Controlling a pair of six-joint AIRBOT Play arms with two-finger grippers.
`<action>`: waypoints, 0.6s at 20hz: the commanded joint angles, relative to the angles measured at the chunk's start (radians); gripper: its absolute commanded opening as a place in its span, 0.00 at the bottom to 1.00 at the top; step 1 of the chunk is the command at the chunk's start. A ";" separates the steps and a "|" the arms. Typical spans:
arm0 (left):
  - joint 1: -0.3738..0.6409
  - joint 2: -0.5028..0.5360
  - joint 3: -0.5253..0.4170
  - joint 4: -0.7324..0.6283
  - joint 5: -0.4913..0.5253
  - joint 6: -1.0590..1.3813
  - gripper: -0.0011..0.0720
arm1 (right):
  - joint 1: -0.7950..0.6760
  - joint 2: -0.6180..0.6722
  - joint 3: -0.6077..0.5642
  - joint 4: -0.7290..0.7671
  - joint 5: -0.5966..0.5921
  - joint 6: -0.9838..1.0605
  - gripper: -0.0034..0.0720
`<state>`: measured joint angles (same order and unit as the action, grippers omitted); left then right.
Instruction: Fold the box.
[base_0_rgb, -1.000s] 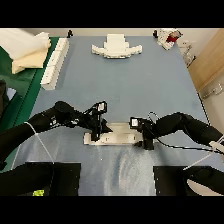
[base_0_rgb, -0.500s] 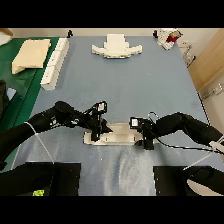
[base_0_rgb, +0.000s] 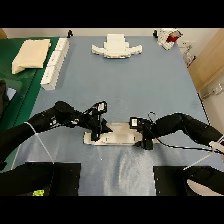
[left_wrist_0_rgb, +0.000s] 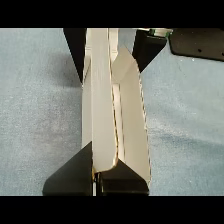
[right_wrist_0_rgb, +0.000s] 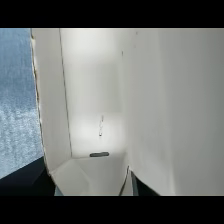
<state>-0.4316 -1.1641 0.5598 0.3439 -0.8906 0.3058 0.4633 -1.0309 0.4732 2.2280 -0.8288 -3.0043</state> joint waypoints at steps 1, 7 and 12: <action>0.001 0.000 0.001 0.000 0.000 0.000 0.03 | 0.000 0.000 0.000 0.002 0.005 0.001 0.91; 0.001 0.000 0.001 0.000 0.000 0.000 0.03 | 0.000 0.000 -0.014 0.002 0.018 0.001 0.92; 0.001 0.000 0.001 0.000 0.000 0.000 0.03 | 0.000 0.000 -0.014 0.005 0.028 0.001 0.92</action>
<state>-0.4316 -1.1641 0.5598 0.3443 -0.8909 0.3058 0.4633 -1.0309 0.4606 2.2299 -0.8078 -3.0039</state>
